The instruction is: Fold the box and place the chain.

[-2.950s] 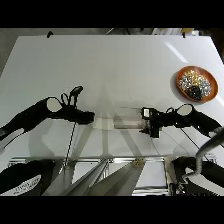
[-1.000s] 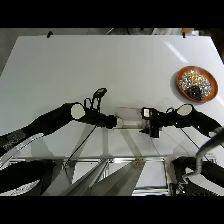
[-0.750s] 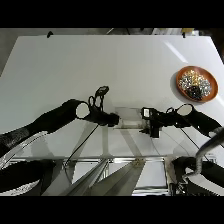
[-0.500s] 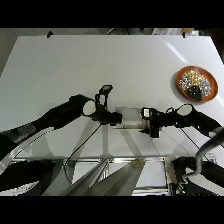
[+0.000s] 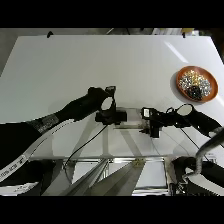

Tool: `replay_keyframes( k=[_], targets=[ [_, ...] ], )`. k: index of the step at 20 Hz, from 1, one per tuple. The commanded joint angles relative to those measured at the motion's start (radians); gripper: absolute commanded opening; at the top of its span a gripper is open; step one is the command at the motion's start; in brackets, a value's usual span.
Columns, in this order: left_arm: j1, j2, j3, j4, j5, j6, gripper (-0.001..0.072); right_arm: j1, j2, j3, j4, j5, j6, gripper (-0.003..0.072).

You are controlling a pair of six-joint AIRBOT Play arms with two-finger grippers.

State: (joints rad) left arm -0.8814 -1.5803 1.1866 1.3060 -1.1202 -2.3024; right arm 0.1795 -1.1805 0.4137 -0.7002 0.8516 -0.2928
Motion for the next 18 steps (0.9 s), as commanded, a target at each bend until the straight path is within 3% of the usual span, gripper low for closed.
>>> replay_keyframes(
  k=[1, 7, 12, 16, 18],
  targets=[
    [-0.012, -0.039, 0.012, 0.015, -0.012, -0.107, 0.0287, 0.000, 0.000, 0.000, 0.000, 0.000, 0.000, 0.0341],
    [-0.028, -0.057, 0.023, 0.042, 0.015, -0.127, 0.0269, 0.000, 0.000, 0.000, 0.000, 0.000, 0.000, 0.0341],
    [-0.025, -0.104, 0.113, 0.064, -0.108, -0.028, 0.0270, 0.000, 0.000, 0.000, 0.000, 0.000, 0.000, 0.0341],
    [-0.029, -0.125, 0.120, 0.061, -0.126, -0.036, 0.0266, 0.000, 0.000, 0.000, 0.000, 0.000, 0.000, 0.0341],
    [-0.030, -0.130, 0.120, 0.061, -0.113, -0.059, 0.0213, 0.000, 0.000, 0.000, 0.000, 0.000, 0.000, 0.0341]
  ],
)
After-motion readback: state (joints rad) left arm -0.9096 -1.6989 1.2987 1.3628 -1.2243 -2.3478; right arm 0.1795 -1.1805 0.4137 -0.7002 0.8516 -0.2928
